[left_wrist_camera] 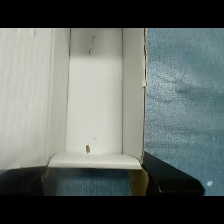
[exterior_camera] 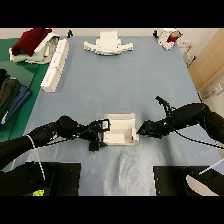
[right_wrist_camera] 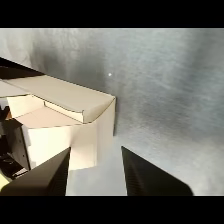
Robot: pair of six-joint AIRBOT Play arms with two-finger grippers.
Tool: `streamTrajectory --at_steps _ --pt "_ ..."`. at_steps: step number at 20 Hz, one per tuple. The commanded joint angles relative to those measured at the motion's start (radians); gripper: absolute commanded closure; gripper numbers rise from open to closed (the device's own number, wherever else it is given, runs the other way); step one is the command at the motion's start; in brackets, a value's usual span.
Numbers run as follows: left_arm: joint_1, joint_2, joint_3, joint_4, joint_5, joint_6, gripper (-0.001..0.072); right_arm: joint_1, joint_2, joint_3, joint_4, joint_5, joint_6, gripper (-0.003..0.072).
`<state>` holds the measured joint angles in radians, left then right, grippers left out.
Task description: Fold the box.
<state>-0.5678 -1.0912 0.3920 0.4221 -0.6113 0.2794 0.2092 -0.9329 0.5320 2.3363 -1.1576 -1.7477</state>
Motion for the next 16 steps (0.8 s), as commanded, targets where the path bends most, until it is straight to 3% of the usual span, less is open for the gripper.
streamTrajectory --at_steps 1,3,6,11,16 --pt "0.000 0.000 0.001 0.000 0.000 0.000 0.0204 0.050 0.003 0.003 0.016 0.029 0.001 0.0192" --pt "0.000 0.000 0.001 0.000 0.000 0.000 0.0204 0.122 0.003 0.003 0.011 0.098 0.003 0.0246" --pt "0.000 0.000 0.001 0.000 0.000 0.000 0.0204 0.210 -0.031 0.021 -0.062 0.159 0.090 0.0248" --pt "0.000 0.000 0.001 0.000 0.000 0.000 0.0204 0.372 -0.123 0.154 -0.369 0.159 0.387 0.0264" --pt "0.000 0.000 0.001 0.000 0.000 0.000 0.0204 0.543 -0.217 0.284 -0.606 0.085 0.698 0.0264"
